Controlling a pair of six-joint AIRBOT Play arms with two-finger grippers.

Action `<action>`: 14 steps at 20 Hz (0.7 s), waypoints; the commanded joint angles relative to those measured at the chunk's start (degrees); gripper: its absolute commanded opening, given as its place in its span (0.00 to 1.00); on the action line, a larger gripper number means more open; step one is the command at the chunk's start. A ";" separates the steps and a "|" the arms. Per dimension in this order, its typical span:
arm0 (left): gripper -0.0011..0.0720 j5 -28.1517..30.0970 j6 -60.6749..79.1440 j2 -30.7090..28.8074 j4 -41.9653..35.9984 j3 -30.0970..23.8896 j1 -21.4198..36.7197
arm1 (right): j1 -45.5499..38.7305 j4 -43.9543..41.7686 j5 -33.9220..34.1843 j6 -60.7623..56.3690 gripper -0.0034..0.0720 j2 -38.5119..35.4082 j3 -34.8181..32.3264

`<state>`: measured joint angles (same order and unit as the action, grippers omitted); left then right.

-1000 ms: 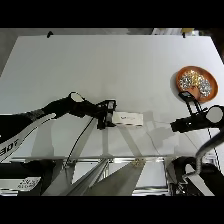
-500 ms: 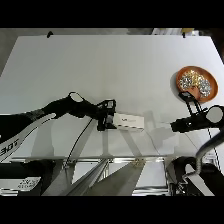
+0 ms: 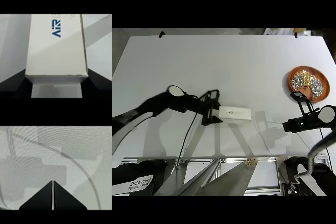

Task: Fold the box and place the chain.

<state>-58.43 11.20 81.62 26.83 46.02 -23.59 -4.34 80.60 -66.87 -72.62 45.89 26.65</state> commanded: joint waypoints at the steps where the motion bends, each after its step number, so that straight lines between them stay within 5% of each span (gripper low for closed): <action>1: 0.14 0.37 -15.93 -9.51 8.24 0.07 9.64 | -0.02 -0.02 -0.02 0.00 0.07 -0.04 -0.04; 4: 0.40 0.33 -28.11 -17.66 12.81 0.07 21.51 | -0.02 -0.02 0.00 0.00 0.07 -0.04 -0.04; 9: 0.41 2.58 -40.33 -21.88 21.68 0.02 36.74 | -0.02 -0.02 0.00 0.00 0.07 -0.04 -0.04; 13: 0.42 6.29 -47.10 -20.06 28.61 -1.77 39.30 | -0.02 -0.02 0.00 0.00 0.07 -0.04 -0.04; 14: 0.49 7.34 -49.03 -19.39 29.90 -2.47 39.19 | -0.02 -0.02 0.00 0.00 0.07 -0.04 -0.04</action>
<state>-54.37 -30.55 61.49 50.70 44.80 13.43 -4.34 80.58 -66.87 -72.62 45.87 26.65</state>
